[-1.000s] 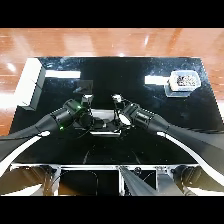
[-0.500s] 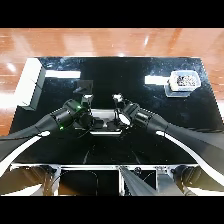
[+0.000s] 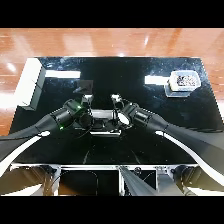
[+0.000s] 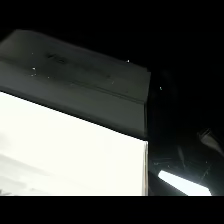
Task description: Fold the box and place the chain.
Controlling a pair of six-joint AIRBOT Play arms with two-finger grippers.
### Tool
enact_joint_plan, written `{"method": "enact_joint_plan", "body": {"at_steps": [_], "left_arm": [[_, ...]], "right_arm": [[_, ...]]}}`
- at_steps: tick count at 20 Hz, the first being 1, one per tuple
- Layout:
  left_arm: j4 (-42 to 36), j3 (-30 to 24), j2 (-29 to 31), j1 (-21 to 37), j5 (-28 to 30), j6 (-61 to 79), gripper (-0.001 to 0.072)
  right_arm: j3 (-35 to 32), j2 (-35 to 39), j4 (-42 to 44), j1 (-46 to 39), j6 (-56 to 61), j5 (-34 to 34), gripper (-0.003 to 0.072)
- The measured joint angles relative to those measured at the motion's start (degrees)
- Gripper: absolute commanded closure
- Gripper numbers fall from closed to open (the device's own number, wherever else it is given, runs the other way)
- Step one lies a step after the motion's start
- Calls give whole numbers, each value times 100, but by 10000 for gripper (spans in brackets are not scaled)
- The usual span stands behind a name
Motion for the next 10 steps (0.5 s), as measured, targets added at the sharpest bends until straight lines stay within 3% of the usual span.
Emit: {"method": "enact_joint_plan", "body": {"at_steps": [2,7,8,9,10], "left_arm": [[0,0,0,0,-2,0,687],[-2,0,0,0,-2,-17,687],[-4,0,0,0,-2,-20,687],[-4,0,0,0,-2,-20,687],[-4,0,0,0,-2,-20,687]], "right_arm": [[138,2,-17,-74,48,221,208],[400,7,-20,-258,125,673,213],[422,7,-20,-273,146,743,367],[437,7,-20,-282,184,752,436],[446,7,-17,-293,212,780,437]]}}
